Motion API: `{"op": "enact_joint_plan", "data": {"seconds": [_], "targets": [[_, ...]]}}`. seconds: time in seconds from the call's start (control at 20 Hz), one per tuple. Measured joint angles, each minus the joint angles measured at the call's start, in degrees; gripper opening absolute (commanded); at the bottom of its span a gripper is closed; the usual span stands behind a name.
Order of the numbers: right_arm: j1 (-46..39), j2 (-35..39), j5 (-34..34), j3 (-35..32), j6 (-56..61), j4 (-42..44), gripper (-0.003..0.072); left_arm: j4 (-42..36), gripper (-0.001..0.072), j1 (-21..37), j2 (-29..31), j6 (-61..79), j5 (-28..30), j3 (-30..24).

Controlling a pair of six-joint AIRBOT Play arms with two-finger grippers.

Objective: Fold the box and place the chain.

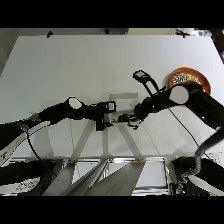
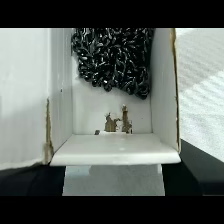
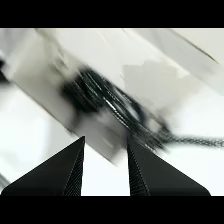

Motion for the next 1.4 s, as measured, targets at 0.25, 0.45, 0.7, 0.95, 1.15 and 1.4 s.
{"op": "enact_joint_plan", "data": {"seconds": [0.25, 0.45, 0.7, 0.95, 1.15, 1.4], "targets": [[-10.27, 0.79, 2.23, -6.34, -34.49, 0.39, 0.0582, 0.0, 0.0388, 0.0, 0.0, -0.02, 0.0, 0.0], [-12.72, -0.44, -7.56, -12.85, -53.18, 4.9, 0.058, 0.02, 0.0388, 0.0, 0.0, -0.02, 0.0, 0.0], [-13.33, -4.55, -13.77, -15.5, -67.56, 16.74, 0.0525, 0.02, 0.0388, 0.0, 0.0, -0.02, 0.0, 0.0], [-13.33, -7.5, -15.67, -16.02, -71.23, 20.98, 0.0456, 0.02, 0.0388, 0.0, 0.0, -0.02, 0.0, 0.0], [-13.33, -9.7, -15.82, -16.11, -71.1, 21.75, 0.0159, 0.0, 0.0388, 0.0, 0.0, 0.0, 0.0, 0.0], [-13.33, -10.01, -15.32, -16.13, -70.58, 21.88, 0.0011, 0.02, 0.0388, 0.0, 0.0, 0.02, 0.0, 0.0]]}}
